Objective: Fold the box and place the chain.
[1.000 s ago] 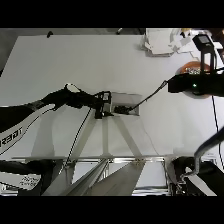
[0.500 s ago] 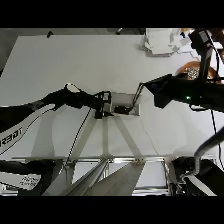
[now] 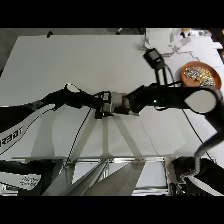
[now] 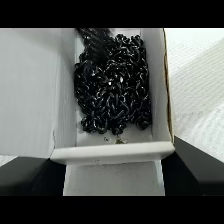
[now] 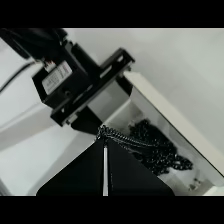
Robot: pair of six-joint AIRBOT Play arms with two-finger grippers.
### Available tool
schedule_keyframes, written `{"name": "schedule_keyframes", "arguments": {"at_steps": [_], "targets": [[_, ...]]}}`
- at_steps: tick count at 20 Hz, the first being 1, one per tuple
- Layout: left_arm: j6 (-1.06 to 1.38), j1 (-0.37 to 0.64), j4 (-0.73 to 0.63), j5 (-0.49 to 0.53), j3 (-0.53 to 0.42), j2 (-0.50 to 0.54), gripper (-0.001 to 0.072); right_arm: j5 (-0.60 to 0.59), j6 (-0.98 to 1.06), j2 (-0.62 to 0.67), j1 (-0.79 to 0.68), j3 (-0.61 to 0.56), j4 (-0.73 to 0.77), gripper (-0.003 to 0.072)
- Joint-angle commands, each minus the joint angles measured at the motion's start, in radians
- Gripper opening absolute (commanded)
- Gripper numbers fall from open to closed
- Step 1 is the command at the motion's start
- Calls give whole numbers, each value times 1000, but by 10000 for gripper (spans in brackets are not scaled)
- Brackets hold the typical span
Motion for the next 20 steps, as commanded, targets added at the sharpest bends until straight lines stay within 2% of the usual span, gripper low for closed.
{"name": "schedule_keyframes", "arguments": {"at_steps": [1,3,5,7,8,9,13,16,20], "targets": [[0,0,0,0,0,0,209,-16,0,-115,39,-5,-47,56],[0,0,0,0,0,0,209,-16,-1,-136,39,-2,-98,228],[0,0,0,0,0,0,209,5,-3,-136,35,42,-169,235],[0,0,0,0,0,0,209,23,-71,-136,17,117,-192,203],[0,0,0,0,0,0,209,20,-122,-137,5,148,-191,74],[0,0,0,0,0,0,208,10,-172,-142,-8,163,-185,18],[0,0,0,0,0,0,209,30,-286,-241,-46,165,-179,18],[0,0,0,0,0,0,209,136,-421,-346,-23,165,-125,18],[0,0,0,0,0,0,208,232,-588,-372,15,165,-107,25]]}}
